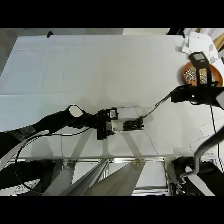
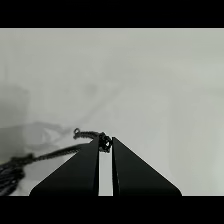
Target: Fold the box and place the chain.
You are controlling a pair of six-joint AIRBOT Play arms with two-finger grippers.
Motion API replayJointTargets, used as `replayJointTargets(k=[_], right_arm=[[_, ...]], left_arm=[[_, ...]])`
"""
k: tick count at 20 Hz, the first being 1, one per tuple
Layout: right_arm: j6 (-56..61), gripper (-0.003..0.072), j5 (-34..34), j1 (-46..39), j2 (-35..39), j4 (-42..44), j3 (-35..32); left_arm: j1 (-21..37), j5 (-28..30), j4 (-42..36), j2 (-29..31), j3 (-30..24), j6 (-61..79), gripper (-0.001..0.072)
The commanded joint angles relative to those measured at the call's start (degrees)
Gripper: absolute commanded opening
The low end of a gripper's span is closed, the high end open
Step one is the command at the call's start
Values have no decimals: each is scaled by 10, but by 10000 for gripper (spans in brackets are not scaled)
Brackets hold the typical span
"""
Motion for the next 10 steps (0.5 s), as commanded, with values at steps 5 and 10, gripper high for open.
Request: replayJointTargets(k=[5, 10], right_arm=[[-155, 16, 117, 10, 113, 274, 0], [-172, 17, 113, 69, 113, 324, 0]], left_arm=[[0, -3, 0, 0, 0, 0, 131], [0, -3, 0, 0, 0, 0, 131]])
